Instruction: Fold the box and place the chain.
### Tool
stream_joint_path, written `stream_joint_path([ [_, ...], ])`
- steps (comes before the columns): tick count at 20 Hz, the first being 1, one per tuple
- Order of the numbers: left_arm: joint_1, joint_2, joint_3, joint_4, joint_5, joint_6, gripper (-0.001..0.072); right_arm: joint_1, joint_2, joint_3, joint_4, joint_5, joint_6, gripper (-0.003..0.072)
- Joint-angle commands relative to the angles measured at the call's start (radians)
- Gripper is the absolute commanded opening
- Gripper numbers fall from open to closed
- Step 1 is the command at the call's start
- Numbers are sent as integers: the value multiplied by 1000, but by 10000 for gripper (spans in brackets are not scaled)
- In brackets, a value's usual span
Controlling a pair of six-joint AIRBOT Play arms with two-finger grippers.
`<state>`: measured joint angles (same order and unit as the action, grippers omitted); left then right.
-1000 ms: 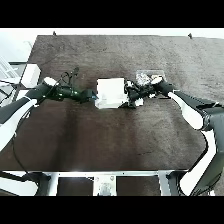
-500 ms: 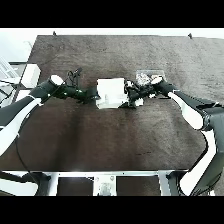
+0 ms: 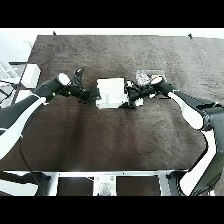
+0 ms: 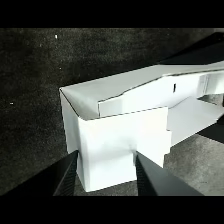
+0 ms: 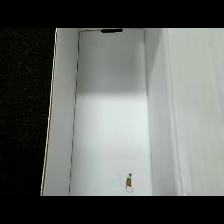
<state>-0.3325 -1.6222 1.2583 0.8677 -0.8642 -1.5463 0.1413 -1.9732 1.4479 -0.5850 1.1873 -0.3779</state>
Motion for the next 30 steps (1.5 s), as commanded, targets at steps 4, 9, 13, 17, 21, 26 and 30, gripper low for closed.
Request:
stream_joint_path([
  [4,-45,-5,28,99,41,-104,407,0,0,0,0,0,0,594],
  [9,-76,-27,83,166,23,-180,407,0,0,0,0,0,0,594],
  [13,-108,-55,145,272,-28,-262,407,0,0,0,0,0,0,594],
  [17,-113,-64,147,303,-37,-288,407,0,0,0,0,0,0,594],
  [21,-133,-95,169,375,-39,-336,407,0,0,0,0,0,0,594],
  [26,-138,-154,248,438,-128,-364,408,0,0,0,0,0,0,594],
  [30,-167,-205,323,531,-201,-409,408,0,0,0,0,0,0,594],
])
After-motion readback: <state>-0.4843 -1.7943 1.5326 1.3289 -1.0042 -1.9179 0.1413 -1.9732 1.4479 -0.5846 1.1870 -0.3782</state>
